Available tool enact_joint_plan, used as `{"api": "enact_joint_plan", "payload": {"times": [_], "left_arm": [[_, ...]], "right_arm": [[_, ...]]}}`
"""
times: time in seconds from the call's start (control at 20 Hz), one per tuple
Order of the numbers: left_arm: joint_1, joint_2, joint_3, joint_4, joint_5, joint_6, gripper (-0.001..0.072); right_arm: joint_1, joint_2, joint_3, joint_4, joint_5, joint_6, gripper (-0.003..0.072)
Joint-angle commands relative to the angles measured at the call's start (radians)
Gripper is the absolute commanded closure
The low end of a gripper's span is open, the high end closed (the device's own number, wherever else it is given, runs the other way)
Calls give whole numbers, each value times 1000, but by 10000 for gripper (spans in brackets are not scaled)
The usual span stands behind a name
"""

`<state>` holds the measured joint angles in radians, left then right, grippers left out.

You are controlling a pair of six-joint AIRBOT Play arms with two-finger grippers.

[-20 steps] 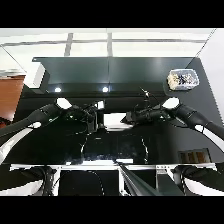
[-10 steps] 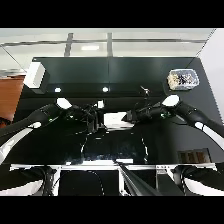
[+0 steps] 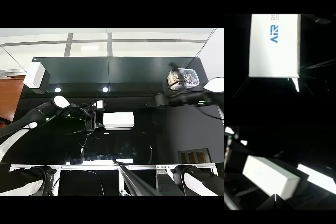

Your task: Fold the box and place the chain.

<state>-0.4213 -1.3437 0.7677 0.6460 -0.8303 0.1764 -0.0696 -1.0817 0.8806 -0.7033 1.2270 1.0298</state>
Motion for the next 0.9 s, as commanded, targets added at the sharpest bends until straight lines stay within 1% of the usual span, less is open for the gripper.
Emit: {"api": "enact_joint_plan", "payload": {"times": [0.0,0.05,0.15,0.25,0.3,0.45,0.55,0.7,0.85], "left_arm": [[0,98,17,63,-70,-27,-11],[-9,122,18,11,-82,-28,-11],[-43,124,23,-125,-65,-28,-11],[-87,83,45,-258,-10,-28,1],[-111,44,71,-303,16,-29,6],[-153,-99,179,-318,17,-87,6],[-154,-172,231,-318,-3,-106,5],[-153,-213,242,-313,-18,-106,4],[-153,-220,242,-291,-55,-107,4]], "right_arm": [[-172,97,2,-172,60,34,674],[-189,100,-4,-165,42,33,674],[-190,100,-5,-156,0,33,674],[-190,100,-5,-131,-32,33,674],[-190,100,-5,-127,-42,33,674],[-190,100,-5,-128,-50,32,674],[-190,100,-5,-128,-50,30,674],[-190,100,-5,-128,-58,13,673],[-190,100,-5,-128,-82,-2,674]]}}
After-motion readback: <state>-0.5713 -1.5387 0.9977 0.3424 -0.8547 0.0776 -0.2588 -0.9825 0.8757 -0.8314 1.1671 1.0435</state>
